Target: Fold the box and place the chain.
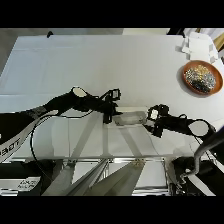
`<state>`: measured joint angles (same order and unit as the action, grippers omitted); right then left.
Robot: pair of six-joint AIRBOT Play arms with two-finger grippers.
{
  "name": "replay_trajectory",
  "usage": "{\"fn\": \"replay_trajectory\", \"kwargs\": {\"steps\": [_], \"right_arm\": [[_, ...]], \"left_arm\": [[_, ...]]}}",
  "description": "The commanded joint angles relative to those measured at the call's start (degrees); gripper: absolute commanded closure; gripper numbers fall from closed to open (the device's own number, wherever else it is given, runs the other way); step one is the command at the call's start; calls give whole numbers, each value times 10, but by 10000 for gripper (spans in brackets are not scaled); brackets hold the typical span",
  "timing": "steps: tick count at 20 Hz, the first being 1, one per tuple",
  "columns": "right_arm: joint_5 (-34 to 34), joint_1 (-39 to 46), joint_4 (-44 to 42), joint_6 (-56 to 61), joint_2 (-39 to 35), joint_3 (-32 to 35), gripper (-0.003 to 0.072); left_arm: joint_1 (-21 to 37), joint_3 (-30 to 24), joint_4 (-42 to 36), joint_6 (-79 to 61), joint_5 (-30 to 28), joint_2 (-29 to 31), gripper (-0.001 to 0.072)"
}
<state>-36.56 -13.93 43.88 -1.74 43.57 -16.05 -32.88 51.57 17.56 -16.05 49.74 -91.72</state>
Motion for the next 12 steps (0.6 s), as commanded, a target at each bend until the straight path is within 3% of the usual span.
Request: {"fn": "replay_trajectory", "kwargs": {"steps": [1, 12], "right_arm": [[-21, 12, -67, -92, 34, 0, -4], [-28, 12, -94, -165, 88, -20, -2]], "left_arm": [[0, 0, 0, 0, 0, 0, 696], [0, 0, 0, 0, 0, 0, 696]]}}
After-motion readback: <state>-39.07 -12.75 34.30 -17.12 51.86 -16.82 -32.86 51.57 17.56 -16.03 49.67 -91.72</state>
